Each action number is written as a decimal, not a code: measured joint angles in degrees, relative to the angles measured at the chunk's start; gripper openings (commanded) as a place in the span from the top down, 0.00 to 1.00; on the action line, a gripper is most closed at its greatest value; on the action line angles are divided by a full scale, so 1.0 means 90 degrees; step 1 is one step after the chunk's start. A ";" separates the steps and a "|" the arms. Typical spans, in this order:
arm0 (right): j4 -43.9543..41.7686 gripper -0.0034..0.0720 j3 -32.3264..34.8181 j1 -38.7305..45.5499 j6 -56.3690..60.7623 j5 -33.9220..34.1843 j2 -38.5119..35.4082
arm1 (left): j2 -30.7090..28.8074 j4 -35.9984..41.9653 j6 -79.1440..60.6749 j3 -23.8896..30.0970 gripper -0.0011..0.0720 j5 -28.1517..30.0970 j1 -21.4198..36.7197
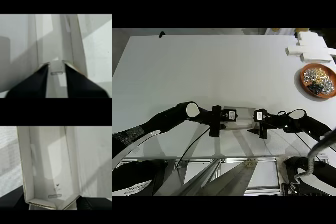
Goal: Fold the box and place the chain.
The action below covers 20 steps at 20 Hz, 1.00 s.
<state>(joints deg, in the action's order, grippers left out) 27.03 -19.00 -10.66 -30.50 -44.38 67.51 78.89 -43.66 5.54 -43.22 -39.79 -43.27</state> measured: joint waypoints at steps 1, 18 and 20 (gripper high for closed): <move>0.0002 0.41 0.0000 0.0000 -0.0002 0.0000 0.0000 | 0.0053 0.0039 -0.0005 0.0000 0.50 0.0051 -0.0044; -0.0010 0.41 0.0000 0.0000 0.0002 0.0007 0.0000 | -0.1880 -0.2756 0.7254 0.0024 0.98 -0.1634 0.1222; -0.0007 0.41 0.0000 0.0000 0.0002 0.0007 0.0000 | -0.1933 -0.2963 0.8111 0.0146 0.98 -0.1914 0.1438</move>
